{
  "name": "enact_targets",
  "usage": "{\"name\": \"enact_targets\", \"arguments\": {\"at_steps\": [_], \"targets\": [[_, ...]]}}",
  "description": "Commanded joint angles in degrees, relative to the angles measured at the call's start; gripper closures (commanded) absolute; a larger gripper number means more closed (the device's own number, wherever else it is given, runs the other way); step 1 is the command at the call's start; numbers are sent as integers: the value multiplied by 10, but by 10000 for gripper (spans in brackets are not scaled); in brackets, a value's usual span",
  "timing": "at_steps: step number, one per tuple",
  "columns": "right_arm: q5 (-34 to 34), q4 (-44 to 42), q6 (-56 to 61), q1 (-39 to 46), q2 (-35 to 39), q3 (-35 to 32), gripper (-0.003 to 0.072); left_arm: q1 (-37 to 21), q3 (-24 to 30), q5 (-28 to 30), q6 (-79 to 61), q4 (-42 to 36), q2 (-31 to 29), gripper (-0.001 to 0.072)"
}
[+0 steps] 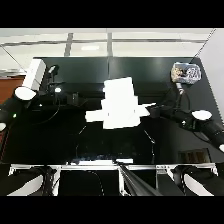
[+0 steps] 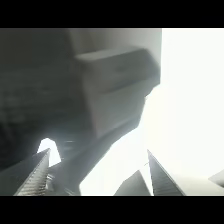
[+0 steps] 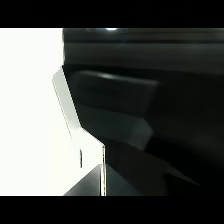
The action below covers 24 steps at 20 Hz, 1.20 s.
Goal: Fold the box and place the chain.
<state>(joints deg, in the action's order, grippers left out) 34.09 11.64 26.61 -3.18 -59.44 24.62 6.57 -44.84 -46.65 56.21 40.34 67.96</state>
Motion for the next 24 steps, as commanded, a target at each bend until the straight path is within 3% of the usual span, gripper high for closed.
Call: {"name": "enact_targets", "arguments": {"at_steps": [1,5,12,15,17,18,20,22,24], "targets": [[-88,-33,-23,-77,9,-27,668,-1,-54,-122,-75,-107,84,-2],[-71,-33,-18,-76,9,-27,669,1,-130,-185,-88,-142,200,-2],[-64,-33,-16,-76,9,-27,669,47,-233,-262,-100,-139,312,-2],[-59,-32,-16,-76,9,-27,668,80,-291,-316,-140,-138,357,0],[-58,-32,-16,-76,9,-27,668,96,-335,-384,-145,-130,392,2],[-58,-32,-16,-76,9,-27,668,104,-355,-413,-145,-111,406,14],[-58,-32,-16,-76,9,-27,668,116,-393,-439,-132,-47,424,157],[-58,-32,-16,-76,9,-27,668,117,-399,-434,-125,-26,425,227],[-58,-32,-16,-76,9,-27,668,111,-399,-436,-125,-28,425,248]]}}
